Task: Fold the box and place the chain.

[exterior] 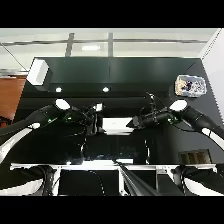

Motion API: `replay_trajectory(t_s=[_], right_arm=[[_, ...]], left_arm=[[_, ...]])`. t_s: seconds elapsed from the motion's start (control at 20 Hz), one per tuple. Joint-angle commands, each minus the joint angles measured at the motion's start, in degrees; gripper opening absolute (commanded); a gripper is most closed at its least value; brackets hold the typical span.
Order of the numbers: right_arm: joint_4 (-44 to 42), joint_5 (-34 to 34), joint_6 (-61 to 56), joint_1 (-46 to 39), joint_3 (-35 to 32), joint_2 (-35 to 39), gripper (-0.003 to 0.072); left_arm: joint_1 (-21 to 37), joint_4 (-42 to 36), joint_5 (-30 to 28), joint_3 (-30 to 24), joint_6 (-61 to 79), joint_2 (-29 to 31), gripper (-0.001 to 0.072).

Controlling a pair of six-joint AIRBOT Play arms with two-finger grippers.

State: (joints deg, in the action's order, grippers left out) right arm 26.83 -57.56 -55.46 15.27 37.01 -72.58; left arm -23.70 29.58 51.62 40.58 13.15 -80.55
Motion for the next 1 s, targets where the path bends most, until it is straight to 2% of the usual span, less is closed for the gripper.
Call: replay_trajectory(t_s=[0.0,0.1,0.15,0.2,0.25,0.45,0.6,0.75,0.95], right_arm=[[0.48,-3.58,0.04,-0.63,1.49,2.45,0.0013],[0.68,-6.84,-0.04,-2.25,3.8,6.01,0.0014],[1.05,-7.82,-0.09,-3.54,4.94,8.04,0.0014],[1.66,-8.44,-0.5,-5.42,5.84,10.49,0.0014],[2.75,-8.81,-1.29,-7.76,6.43,12.98,0.0014],[12.24,-12.68,-5.95,-18.6,6.6,21.22,0.0014],[16.22,-13.35,-7.82,-23.63,6.58,23.06,0.0014],[16.79,-11.98,-7.98,-24.2,6.58,23.02,0.0014],[16.76,-11.89,-8.04,-24.17,6.58,23.02,0.0014]], left_arm=[[0.02,-0.26,0.09,0.0,-0.04,-0.04,0.0354],[0.04,-0.22,0.09,0.0,-0.07,0.04,0.0372],[0.07,-0.04,0.02,0.0,-0.07,0.26,0.0466],[0.17,0.0,0.07,0.0,-0.09,0.63,0.0657],[0.37,0.11,0.07,0.0,-0.72,1.25,0.0718],[1.46,7.85,3.1,0.0,-7.85,7.5,0.072],[-0.22,6.95,4.17,1.01,-8.7,11.02,0.072],[-5.22,5.49,3.19,6.43,-12.87,8.87,0.0714],[-10.88,6.34,0.42,13.57,-16.83,1.44,0.0714]])
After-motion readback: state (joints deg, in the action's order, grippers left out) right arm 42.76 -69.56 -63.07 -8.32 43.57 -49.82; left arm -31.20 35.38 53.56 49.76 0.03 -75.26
